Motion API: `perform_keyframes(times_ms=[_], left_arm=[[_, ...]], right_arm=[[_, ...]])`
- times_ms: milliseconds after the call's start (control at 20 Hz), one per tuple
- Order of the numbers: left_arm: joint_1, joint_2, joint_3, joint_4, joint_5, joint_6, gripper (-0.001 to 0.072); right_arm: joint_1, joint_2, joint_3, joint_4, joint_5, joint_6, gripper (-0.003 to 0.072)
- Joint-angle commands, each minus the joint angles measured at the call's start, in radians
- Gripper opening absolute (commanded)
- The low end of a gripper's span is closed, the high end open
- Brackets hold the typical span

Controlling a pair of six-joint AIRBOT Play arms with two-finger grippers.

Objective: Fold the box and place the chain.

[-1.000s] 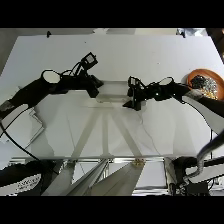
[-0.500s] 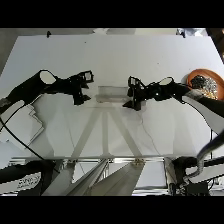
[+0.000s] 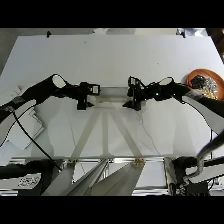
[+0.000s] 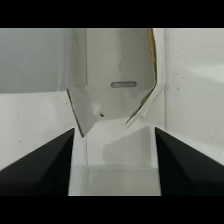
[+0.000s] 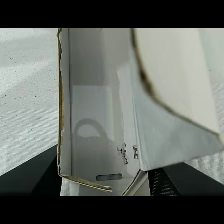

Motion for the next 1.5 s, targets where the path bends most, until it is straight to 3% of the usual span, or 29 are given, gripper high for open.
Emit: perform_keyframes(times_ms=[0, 200, 400, 450, 600, 1450], left_arm=[[-0.012, -0.006, 0.0, -0.034, -0.006, 0.018, 0.0408], [-0.016, -0.006, 0.0, -0.033, -0.021, 0.019, 0.0268], [-0.019, -0.006, 0.0, -0.035, -0.021, 0.038, 0.0253], [-0.021, -0.006, 0.0, -0.039, -0.021, 0.038, 0.0193], [-0.03, -0.006, 0.0, -0.06, -0.021, 0.037, 0.0156], [-0.034, -0.008, 0.0, -0.28, -0.051, 0.037, 0.0166]], right_arm=[[0.0, 0.0, 0.001, 0.0, 0.0, 0.0, 0.0454], [0.0, 0.0, 0.001, 0.0, 0.0, 0.0, 0.0454], [0.0, 0.0, 0.001, 0.0, 0.0, 0.0, 0.0454], [0.0, 0.0, 0.001, 0.0, 0.0, 0.0, 0.0454], [0.0, 0.0, 0.001, 0.0, 0.0, 0.0, 0.0454], [0.0, 0.0, 0.001, 0.0, 0.0, 0.0, 0.0454]])
